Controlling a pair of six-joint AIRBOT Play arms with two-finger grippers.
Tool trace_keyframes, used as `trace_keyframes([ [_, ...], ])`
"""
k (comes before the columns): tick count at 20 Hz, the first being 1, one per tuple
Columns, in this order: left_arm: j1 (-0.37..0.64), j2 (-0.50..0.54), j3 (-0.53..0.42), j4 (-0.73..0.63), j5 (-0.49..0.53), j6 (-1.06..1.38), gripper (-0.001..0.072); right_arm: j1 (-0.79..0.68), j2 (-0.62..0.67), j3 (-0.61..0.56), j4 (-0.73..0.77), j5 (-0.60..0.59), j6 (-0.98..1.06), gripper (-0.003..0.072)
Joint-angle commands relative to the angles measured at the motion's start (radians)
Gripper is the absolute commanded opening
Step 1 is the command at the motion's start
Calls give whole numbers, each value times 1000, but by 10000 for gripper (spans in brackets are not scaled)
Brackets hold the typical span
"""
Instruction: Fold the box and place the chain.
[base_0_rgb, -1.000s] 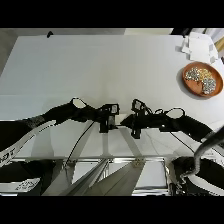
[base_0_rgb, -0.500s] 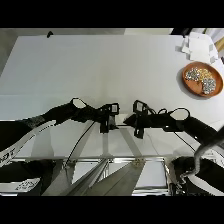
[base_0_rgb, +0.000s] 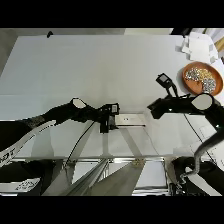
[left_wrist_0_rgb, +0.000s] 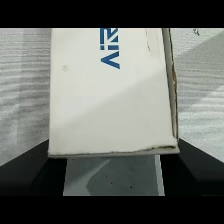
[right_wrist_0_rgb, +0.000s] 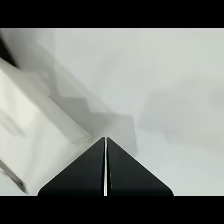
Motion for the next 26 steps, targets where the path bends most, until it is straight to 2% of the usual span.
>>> trace_keyframes([
  [1, 1, 1, 0, 1, 0, 0, 134, -117, 2, 24, -299, 123, 328, 9],
  [7, 1, 1, 0, 1, 0, 0, 134, -179, -2, 24, -351, 289, 407, 10],
  [15, 1, 0, 0, 0, -2, 0, 127, -180, -3, 24, -351, 286, 410, 10],
  [16, 1, 1, 0, 0, 6, -2, 92, -179, -3, 23, -351, 283, 410, 10],
  [17, 1, 2, 0, 2, 0, 0, 7, -179, -3, 23, -346, 276, 410, 10],
  [18, 1, 8, 0, 1, 1, 0, 4, -179, -3, 24, -342, 267, 410, 10],
  [20, 3, 35, 0, 3, 3, -2, 4, -179, -3, 23, -340, 257, 409, 10],
  [23, 5, 119, 0, 21, 84, -81, 4, -179, -3, 24, -340, 237, 409, 10],
  [26, 64, 219, 0, 74, 97, -211, 4, -179, -3, 24, -340, 231, 409, 10],
])
